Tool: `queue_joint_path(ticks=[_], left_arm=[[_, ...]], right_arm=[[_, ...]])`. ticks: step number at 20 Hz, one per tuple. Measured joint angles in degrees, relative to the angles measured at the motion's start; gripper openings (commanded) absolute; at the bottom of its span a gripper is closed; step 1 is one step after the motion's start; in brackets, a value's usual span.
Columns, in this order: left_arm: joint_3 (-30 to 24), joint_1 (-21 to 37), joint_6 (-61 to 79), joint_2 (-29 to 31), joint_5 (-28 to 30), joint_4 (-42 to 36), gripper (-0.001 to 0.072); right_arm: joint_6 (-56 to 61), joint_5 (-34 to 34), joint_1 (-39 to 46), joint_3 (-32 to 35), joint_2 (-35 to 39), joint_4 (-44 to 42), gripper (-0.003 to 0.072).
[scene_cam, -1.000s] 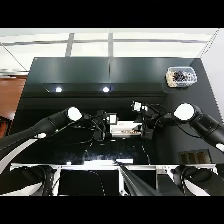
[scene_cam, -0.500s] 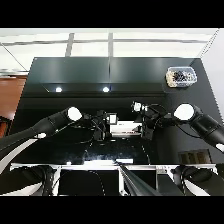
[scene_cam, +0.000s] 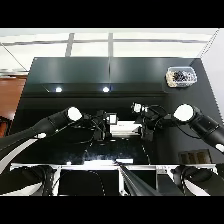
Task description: Fold the box and place the chain.
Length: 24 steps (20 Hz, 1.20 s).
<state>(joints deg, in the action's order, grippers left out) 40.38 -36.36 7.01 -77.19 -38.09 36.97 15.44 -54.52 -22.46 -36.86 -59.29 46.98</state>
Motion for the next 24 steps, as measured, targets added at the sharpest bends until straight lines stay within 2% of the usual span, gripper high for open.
queue_joint_path(ticks=[11,16,17,18,19,22,24], left_arm=[[0.0,0.0,0.1,0.0,0.0,0.0,0.0349],[0.0,0.0,0.1,0.0,0.0,0.0,0.0349],[0.0,0.0,0.0,0.0,0.0,0.0,0.0349],[0.0,0.0,0.0,0.0,0.0,0.0,0.0349],[0.0,0.0,0.0,0.0,0.0,0.0,0.0349],[0.0,0.0,0.0,0.0,0.0,0.0,0.0349],[0.0,0.0,0.0,0.0,0.0,0.0,0.0349]], right_arm=[[2.1,0.4,0.2,1.1,0.5,-0.2,0.0384],[8.0,-3.1,4.1,1.1,3.7,-0.2,0.0380],[9.9,-4.6,5.4,1.1,4.4,-0.3,0.0264],[12.6,-6.6,6.9,1.1,5.0,-0.6,0.0049],[15.5,-8.5,8.3,1.3,5.4,-1.1,0.0013],[24.2,-13.0,11.0,2.9,6.0,-6.6,0.0013],[27.4,-12.9,10.8,4.3,5.9,-13.3,0.0013]])
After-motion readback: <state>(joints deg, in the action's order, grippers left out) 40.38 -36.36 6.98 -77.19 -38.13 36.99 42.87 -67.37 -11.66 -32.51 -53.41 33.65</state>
